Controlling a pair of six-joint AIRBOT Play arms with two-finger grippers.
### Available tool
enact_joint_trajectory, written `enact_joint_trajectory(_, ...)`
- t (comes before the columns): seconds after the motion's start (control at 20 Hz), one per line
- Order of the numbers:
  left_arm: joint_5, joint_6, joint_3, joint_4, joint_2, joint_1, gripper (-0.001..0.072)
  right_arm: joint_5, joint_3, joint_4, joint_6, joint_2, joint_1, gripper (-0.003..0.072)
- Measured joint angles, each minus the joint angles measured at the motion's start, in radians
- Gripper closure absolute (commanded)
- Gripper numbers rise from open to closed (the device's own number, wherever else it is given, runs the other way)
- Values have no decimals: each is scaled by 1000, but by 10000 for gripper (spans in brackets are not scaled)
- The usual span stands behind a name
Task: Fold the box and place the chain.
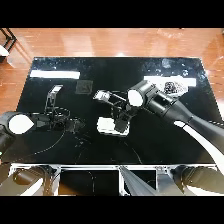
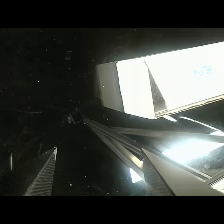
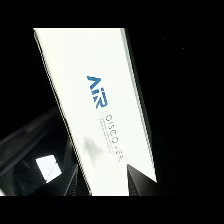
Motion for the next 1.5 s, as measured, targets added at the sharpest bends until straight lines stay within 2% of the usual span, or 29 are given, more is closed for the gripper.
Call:
enact_joint_trajectory(0.1,0,2,0,0,0,0,88,40,11,3,71,22,-29,311)
enact_joint_trajectory(0.15,0,5,0,0,0,0,88,79,13,16,116,38,-55,411)
enact_joint_trajectory(0.2,0,8,0,0,0,0,88,106,8,37,158,56,-82,677)
enact_joint_trajectory(0.3,1,12,0,0,0,0,88,134,-39,108,241,110,-141,667)
enact_joint_trajectory(0.4,5,15,0,0,0,0,88,71,-142,187,312,175,-188,667)
enact_joint_trajectory(0.65,28,18,0,0,0,0,88,-354,-447,551,437,235,-194,667)
enact_joint_trajectory(0.85,36,19,0,0,0,0,88,-546,-530,724,448,216,-156,667)
enact_joint_trajectory(1.05,41,19,0,0,0,0,88,-616,-553,782,447,208,-146,667)
enact_joint_trajectory(1.5,43,19,0,-3,0,0,88,-621,-562,786,449,196,-140,667)
